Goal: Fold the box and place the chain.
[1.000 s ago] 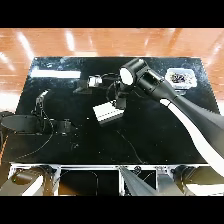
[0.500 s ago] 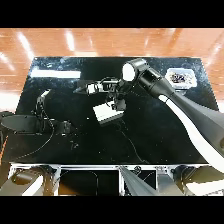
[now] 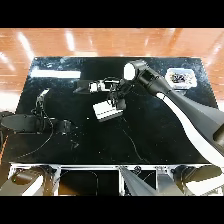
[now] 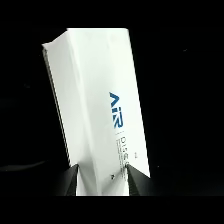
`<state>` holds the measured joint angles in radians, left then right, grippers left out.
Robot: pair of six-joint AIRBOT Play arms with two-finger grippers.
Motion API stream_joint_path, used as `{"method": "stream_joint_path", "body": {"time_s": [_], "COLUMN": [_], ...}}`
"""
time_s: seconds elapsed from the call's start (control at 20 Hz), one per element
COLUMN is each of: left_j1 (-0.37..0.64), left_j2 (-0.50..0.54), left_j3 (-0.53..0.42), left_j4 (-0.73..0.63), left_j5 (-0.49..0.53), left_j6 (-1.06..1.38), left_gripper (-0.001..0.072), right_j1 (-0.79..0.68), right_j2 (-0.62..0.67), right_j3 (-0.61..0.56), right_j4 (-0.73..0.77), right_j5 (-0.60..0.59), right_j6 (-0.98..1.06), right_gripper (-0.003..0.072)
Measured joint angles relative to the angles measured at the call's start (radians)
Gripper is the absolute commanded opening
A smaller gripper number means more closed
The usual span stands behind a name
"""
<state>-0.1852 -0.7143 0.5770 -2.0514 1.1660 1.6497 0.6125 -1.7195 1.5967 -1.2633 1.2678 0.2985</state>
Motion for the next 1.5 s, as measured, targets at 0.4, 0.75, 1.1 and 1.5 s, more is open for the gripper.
{"method": "stream_joint_path", "body": {"time_s": [0.4,0.75,1.1,1.5], "left_j1": [0.000,0.000,0.000,0.000], "left_j2": [0.000,0.000,0.000,0.000], "left_j3": [0.000,0.000,0.000,0.000], "left_j4": [0.000,-0.003,-0.003,-0.003], "left_j5": [-0.022,-0.023,-0.025,-0.026], "left_j6": [0.000,0.000,0.000,0.000], "left_gripper": [0.0566,0.0566,0.0566,0.0566], "right_j1": [-0.001,-0.001,-0.001,-0.002], "right_j2": [-0.003,-0.013,-0.015,-0.006], "right_j3": [0.000,0.000,0.000,0.010], "right_j4": [0.013,0.011,-0.007,-0.013], "right_j5": [0.006,-0.012,-0.050,-0.064], "right_j6": [-0.003,-0.003,-0.003,0.000], "right_gripper": [0.0367,0.0367,0.0367,0.0367]}}
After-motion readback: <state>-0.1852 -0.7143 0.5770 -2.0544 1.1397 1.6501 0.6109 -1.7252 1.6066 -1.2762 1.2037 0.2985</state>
